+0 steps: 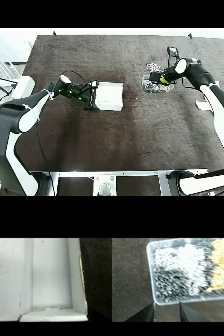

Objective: Fold the box and place the chain.

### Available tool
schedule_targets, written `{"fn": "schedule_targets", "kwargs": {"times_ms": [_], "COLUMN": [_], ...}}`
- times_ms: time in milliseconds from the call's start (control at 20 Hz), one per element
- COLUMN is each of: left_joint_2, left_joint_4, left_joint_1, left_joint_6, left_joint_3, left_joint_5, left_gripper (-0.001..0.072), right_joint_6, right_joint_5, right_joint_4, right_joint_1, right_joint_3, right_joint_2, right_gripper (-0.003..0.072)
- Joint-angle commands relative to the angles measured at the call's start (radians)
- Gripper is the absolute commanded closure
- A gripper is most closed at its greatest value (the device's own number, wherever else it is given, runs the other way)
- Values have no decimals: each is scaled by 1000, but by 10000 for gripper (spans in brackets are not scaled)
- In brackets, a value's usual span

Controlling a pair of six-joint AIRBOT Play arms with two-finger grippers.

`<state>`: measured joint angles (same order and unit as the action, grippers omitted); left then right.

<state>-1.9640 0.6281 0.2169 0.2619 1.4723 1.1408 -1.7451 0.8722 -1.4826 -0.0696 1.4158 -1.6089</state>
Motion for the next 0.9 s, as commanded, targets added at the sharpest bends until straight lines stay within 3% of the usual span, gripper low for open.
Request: {"fn": "schedule_targets", "kwargs": {"times_ms": [0,150,250,350,400,550,850], "left_joint_2": [0,0,0,0,0,0,0], "left_joint_4": [0,0,0,0,0,0,0], "left_joint_1": [0,0,0,0,0,0,0], "left_joint_6": [0,0,0,0,0,0,0], "left_joint_3": [0,0,0,0,0,0,0], "left_joint_5": [0,0,0,0,0,0,0], "left_gripper": [362,362,361,362,362,362,362], "right_joint_6": [56,56,56,56,56,55,56], "right_joint_5": [-90,-107,-116,-130,-130,-129,-128], "right_joint_4": [104,115,114,115,115,114,87], "right_joint_1": [16,16,16,16,16,16,16], "right_joint_3": [-13,-13,-13,-13,-13,-8,-7], "right_joint_2": [-68,-106,-116,-125,-127,-125,35], "right_gripper": [335,400,406,497,499,668,669]}}
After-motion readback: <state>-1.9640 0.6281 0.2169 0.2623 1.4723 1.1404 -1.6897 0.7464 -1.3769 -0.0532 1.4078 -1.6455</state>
